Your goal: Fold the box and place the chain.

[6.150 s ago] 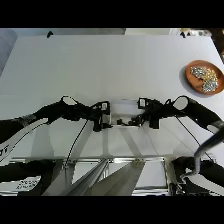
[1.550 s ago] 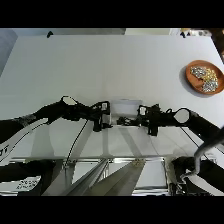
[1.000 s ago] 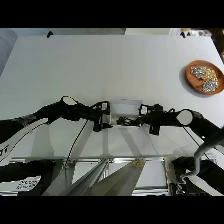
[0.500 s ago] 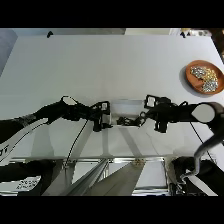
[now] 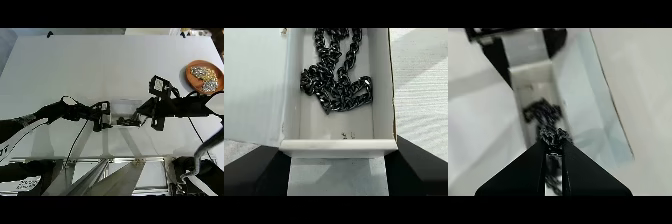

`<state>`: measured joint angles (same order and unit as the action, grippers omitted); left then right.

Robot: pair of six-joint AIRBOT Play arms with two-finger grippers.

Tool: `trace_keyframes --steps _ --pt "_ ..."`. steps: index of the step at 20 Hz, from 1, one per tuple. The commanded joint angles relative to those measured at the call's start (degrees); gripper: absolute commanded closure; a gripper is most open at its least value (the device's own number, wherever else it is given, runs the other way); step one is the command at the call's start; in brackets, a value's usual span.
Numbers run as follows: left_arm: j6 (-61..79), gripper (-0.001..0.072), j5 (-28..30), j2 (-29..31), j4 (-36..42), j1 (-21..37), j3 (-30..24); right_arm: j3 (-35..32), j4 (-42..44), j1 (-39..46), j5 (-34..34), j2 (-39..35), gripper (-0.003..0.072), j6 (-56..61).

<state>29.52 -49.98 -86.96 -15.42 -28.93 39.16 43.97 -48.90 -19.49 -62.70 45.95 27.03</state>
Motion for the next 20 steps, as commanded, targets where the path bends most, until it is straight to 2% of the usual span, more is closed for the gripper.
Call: trace_keyframes --steps 1,5,14,17,20 --pt "0.0 0.0502 0.0 0.0 0.0 0.0 0.0 0.4 4.6 -4.1 1.0 0.0 0.0668 0.1" --pt "0.0 0.0502 0.0 0.0 0.0 0.0 0.0 0.4 4.5 -9.0 5.8 1.9 0.0668 0.1" --pt "0.0 0.0502 0.0 0.0 0.0 0.0 0.0 0.4 4.4 -9.2 6.2 14.5 0.0658 0.1" --pt "0.0 0.0502 0.0 0.0 0.0 0.0 0.0 0.4 4.2 -9.2 6.5 14.8 0.0497 0.1" --pt "0.0 0.0502 0.0 0.0 0.0 0.0 0.0 0.4 3.4 -7.8 6.0 12.9 0.048 0.1"
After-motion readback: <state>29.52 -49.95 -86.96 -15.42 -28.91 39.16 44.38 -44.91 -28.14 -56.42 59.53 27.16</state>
